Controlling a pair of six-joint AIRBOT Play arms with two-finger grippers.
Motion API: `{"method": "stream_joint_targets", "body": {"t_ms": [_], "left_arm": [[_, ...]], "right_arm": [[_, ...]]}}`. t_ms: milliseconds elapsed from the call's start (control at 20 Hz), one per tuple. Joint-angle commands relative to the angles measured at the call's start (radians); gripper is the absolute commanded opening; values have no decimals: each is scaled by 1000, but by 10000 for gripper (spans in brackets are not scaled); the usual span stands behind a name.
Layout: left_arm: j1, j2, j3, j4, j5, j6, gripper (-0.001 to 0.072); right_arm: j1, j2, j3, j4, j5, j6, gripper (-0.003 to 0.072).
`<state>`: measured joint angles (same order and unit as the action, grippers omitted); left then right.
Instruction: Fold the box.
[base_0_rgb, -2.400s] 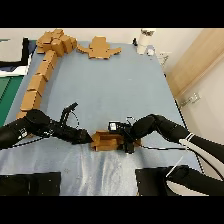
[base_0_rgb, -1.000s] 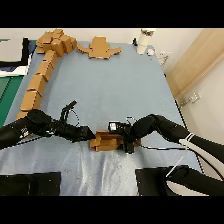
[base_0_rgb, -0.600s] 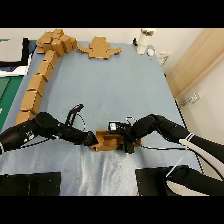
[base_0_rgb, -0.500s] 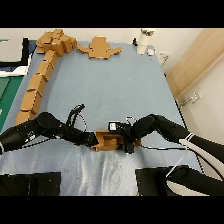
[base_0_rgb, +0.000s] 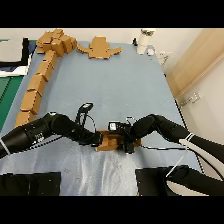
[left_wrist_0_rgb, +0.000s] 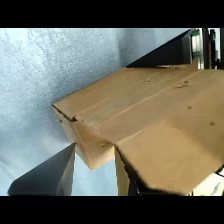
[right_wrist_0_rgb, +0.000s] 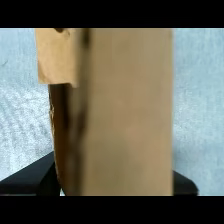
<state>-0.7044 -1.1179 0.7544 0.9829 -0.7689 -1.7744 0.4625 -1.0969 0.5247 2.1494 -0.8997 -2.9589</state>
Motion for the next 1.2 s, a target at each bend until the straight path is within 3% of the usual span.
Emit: {"method": "stream_joint_targets", "body": {"t_ms": [0, 250, 500, 550, 700, 900, 1150], "left_arm": [[-56, -48, 61, 84, -41, -143, 348], [-64, -71, 70, 95, -96, -159, 349], [-63, -72, 69, 93, -51, -155, 352], [-63, -72, 69, 92, -53, -155, 423], [-63, -72, 71, 107, -36, -182, 439], [-66, -72, 95, 234, -54, -340, 438], [-80, -71, 145, 281, -133, -362, 438]], "right_arm": [[0, 0, 0, 0, 0, 0, 447], [0, 0, 0, 0, 0, 0, 446], [0, 0, 0, 0, 0, 0, 447], [0, 0, 0, 0, 0, 0, 447], [0, -1, 0, 0, 0, 0, 447], [0, 0, 0, 0, 0, 0, 446], [0, 0, 0, 0, 0, 0, 446]]}}
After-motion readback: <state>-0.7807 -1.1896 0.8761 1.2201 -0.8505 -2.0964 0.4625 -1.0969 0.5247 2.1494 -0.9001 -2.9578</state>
